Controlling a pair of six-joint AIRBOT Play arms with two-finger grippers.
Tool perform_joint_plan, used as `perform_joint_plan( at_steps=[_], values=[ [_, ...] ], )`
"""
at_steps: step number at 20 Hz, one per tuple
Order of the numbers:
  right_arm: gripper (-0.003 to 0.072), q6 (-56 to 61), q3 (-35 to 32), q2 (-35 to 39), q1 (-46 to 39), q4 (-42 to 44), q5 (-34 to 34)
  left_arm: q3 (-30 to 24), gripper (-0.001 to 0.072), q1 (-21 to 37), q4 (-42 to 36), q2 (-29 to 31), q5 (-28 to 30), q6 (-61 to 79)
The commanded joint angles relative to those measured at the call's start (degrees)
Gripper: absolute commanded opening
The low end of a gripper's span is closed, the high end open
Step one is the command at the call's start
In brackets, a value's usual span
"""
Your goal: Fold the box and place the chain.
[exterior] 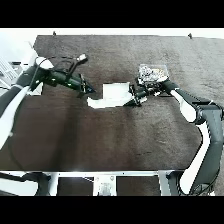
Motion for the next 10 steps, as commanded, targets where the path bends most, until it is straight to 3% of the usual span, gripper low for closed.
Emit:
perform_joint_plan(
  at_steps=[1, 5, 10],
  values=[
    [0.0549, 0.0, 0.0, 0.0, 0.0, 0.0, 0.0, -11.1, 0.0016, 3.0, -1.3, 9.5, 12.1, -16.0],
    [0.0549, 0.0, 0.0, 0.0, 0.0, 0.0, 0.0, -18.0, 0.0018, 3.9, -1.3, 10.9, 13.3, -28.7],
    [0.0549, 0.0, 0.0, 0.0, 0.0, 0.0, 0.0, -24.3, 0.0019, 6.4, -1.6, 10.9, 15.8, -33.4]
  ],
)
